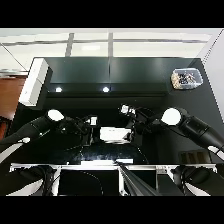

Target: Fold the box and place the chain.

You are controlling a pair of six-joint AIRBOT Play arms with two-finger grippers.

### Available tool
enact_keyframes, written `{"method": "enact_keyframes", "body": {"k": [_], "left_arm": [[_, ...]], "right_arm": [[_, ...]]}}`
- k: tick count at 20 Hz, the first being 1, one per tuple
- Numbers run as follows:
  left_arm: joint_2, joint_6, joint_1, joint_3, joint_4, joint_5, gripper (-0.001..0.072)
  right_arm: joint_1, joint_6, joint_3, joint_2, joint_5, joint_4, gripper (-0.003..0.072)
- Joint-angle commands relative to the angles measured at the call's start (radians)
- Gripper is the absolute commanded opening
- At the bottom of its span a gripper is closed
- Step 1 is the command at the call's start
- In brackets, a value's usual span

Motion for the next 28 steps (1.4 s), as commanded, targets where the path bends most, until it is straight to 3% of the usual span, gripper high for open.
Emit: {"method": "enact_keyframes", "body": {"k": [1, 4, 28], "left_arm": [[0.0, 0.001, 0.0, 0.001, 0.0, 0.0, 0.0464], [0.0, 0.001, 0.0, 0.001, 0.0, 0.0, 0.0464], [0.0, 0.0, 0.0, 0.001, 0.0, 0.0, 0.0464]], "right_arm": [[0.001, 0.008, -0.001, -0.001, -0.002, 0.0, 0.0392], [0.005, 0.011, -0.001, -0.001, -0.001, -0.001, 0.0355], [0.037, 0.053, -0.001, -0.027, -0.021, -0.009, 0.0356]]}}
